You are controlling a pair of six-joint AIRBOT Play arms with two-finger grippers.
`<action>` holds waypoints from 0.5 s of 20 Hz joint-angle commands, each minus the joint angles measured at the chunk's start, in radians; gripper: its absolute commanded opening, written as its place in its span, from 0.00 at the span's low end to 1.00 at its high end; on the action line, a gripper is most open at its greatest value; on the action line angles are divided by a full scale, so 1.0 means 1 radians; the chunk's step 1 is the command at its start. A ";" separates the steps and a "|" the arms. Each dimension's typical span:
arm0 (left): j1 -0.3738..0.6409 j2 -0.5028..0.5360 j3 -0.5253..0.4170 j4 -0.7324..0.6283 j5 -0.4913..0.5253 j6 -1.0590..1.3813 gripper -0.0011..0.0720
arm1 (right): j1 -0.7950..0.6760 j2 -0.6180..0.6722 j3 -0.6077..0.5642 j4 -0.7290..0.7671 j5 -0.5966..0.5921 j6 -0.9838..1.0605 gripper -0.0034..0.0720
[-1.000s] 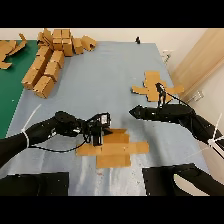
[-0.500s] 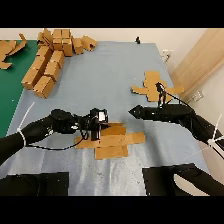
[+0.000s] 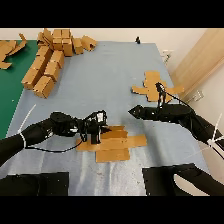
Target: Fold the box.
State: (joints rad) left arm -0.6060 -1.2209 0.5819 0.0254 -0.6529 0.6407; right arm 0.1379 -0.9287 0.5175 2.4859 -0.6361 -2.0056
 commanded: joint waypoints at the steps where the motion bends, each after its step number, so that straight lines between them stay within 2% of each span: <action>1: 0.001 -0.001 -0.002 0.000 -0.054 -0.057 0.03 | 0.001 0.000 0.000 0.000 0.001 0.000 0.53; 7: 0.001 -0.001 -0.006 0.056 -0.062 -0.108 0.03 | 0.001 0.000 0.000 0.000 0.001 0.000 0.53; 10: 0.001 0.002 -0.003 0.063 -0.002 -0.026 0.03 | 0.001 0.000 0.000 0.000 0.001 0.000 0.53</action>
State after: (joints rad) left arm -0.6060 -1.2213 0.5770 0.0692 -0.6960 0.5606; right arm 0.1379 -0.9287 0.5175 2.4859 -0.6357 -2.0056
